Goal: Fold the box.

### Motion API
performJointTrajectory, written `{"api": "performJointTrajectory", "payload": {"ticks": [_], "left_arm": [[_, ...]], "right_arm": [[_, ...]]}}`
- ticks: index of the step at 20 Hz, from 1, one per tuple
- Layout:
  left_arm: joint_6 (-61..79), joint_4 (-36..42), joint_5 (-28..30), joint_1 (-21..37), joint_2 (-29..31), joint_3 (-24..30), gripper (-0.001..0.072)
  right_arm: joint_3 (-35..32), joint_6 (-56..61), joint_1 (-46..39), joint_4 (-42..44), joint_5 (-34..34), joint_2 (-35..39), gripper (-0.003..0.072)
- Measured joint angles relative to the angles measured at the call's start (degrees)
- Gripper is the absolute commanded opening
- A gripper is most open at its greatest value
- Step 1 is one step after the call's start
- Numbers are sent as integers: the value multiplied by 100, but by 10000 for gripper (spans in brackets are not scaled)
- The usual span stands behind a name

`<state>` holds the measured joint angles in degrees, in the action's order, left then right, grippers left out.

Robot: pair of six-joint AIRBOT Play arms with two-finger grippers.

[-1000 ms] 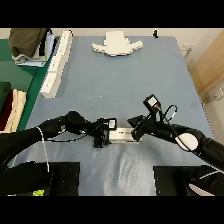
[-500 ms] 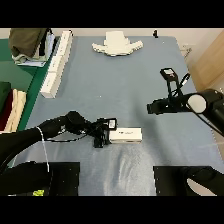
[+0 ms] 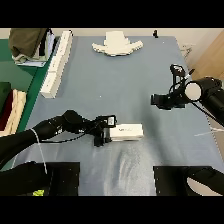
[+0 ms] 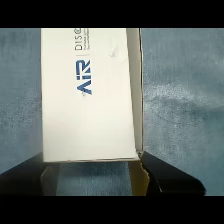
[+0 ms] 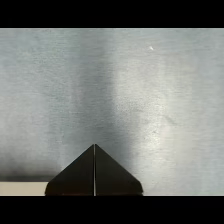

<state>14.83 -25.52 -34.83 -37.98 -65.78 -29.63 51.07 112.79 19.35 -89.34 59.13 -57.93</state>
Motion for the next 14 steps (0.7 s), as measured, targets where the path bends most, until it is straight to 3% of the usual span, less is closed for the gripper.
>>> {"api": "performJointTrajectory", "payload": {"ticks": [3, 6, 11, 14], "left_arm": [[-560, -133, 4, 199, 240, 0, 522], [-1762, -820, -50, 774, 555, 0, 522], [-4328, -2710, -704, 2328, 1523, 0, 522], [-5248, -3324, -1279, 3383, 2284, 31, 522]], "right_arm": [[13, 103, -4, -11, 9, -20, 3], [17, 140, -7, -63, 13, -28, 3], [17, 164, -4, -256, 9, -28, 3], [17, 162, -4, -415, -35, -28, 3]]}}
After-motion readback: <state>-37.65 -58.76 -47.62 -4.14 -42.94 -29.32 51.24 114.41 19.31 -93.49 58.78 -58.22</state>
